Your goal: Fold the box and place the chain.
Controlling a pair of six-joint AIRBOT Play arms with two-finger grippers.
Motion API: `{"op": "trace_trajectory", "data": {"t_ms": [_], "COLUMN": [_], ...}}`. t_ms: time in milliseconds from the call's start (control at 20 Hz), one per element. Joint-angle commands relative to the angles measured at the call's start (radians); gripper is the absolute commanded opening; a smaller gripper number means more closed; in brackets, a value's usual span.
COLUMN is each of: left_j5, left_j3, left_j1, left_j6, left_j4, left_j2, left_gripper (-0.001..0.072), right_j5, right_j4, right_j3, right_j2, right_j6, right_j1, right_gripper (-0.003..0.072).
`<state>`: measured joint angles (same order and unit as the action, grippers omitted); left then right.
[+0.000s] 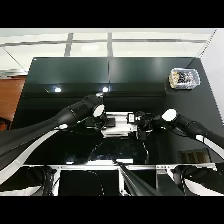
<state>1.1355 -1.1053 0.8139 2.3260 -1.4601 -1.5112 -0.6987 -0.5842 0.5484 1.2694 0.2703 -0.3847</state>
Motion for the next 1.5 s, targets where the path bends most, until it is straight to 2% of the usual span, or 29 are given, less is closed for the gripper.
{"op": "trace_trajectory", "data": {"t_ms": [0,100,200,300,350,400,450,550,1200,1250,1300,1450], "left_j5": [-0.002,-0.001,0.0,0.0,-0.001,-0.001,-0.001,-0.007,-0.011,-0.007,-0.005,-0.003], "left_j3": [-0.001,-0.001,-0.001,-0.001,-0.001,-0.001,-0.001,-0.001,-0.001,-0.001,-0.001,-0.005], "left_j1": [0.002,0.002,0.002,0.002,0.002,0.002,0.002,0.002,0.002,0.002,0.002,-0.004], "left_j6": [0.005,0.005,-0.005,-0.007,-0.007,-0.007,-0.007,-0.007,-0.007,-0.007,-0.007,-0.012], "left_j4": [0.002,0.003,0.002,0.002,0.002,0.001,-0.002,-0.002,-0.002,-0.002,-0.002,-0.007], "left_j2": [0.0,0.0,0.0,0.0,0.0,0.0,0.0,0.0,0.0,0.0,0.0,0.007], "left_gripper": [0.0037,0.0312,0.0342,0.0423,0.0423,0.042,0.0344,0.0032,0.002,0.0021,0.0021,0.0021], "right_j5": [0.0,0.0,0.0,0.0,0.0,0.0,0.0,0.0,-0.015,-0.008,-0.005,-0.04], "right_j4": [0.0,0.0,0.0,0.0,0.0,0.0,0.0,0.0,0.003,0.009,0.012,-0.075], "right_j3": [0.0,0.0,0.0,0.0,0.0,0.0,0.0,0.0,0.0,0.0,0.0,0.0], "right_j2": [0.001,0.001,0.001,0.001,0.001,0.001,0.001,0.001,0.001,0.0,-0.005,-0.075], "right_j6": [0.0,0.0,0.0,0.0,0.0,0.0,0.0,0.0,-0.001,-0.003,-0.028,-0.112], "right_j1": [0.0,0.0,0.0,0.0,0.0,0.0,0.0,0.0,0.0,0.0,0.0,0.011], "right_gripper": [0.0197,0.0197,0.0197,0.0197,0.0197,0.0197,0.0197,0.0197,0.0201,0.0402,0.0667,0.0665]}}
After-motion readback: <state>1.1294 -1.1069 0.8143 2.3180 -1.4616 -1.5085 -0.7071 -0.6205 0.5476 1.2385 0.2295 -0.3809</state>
